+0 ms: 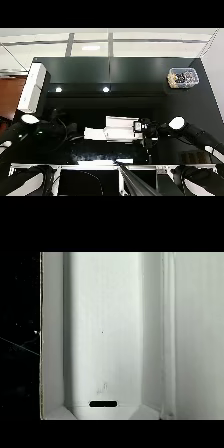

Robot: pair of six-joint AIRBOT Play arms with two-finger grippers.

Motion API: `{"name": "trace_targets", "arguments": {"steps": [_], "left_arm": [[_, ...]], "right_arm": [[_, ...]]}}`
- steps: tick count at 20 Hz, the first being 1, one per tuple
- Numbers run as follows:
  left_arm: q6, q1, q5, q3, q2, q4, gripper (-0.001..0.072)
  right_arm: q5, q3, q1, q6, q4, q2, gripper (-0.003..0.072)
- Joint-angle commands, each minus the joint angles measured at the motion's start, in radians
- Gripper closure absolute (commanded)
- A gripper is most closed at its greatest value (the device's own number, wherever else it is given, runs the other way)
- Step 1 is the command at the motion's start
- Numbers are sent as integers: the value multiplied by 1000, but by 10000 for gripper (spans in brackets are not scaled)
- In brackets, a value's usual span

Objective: Fold the box and place the chain.

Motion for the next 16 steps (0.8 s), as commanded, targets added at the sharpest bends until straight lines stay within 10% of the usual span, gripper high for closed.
{"name": "trace_targets", "arguments": {"steps": [1, 7, 8, 11, 16], "left_arm": [[83, -113, 14, 16, -160, -132, 681], [138, -219, -24, 167, -161, -149, 676], [138, -219, -24, 186, -144, -129, 599], [135, -219, -53, 227, -110, -107, 20], [135, -311, -51, 254, -110, -110, 15]], "right_arm": [[1, 0, 1, 0, 0, 0, 204], [2, -1, 1, 1, 0, 0, 204], [2, -1, 1, 1, 0, 0, 204], [2, 0, 1, 5, 0, 0, 204], [2, -1, 1, 5, 0, 0, 204]]}}
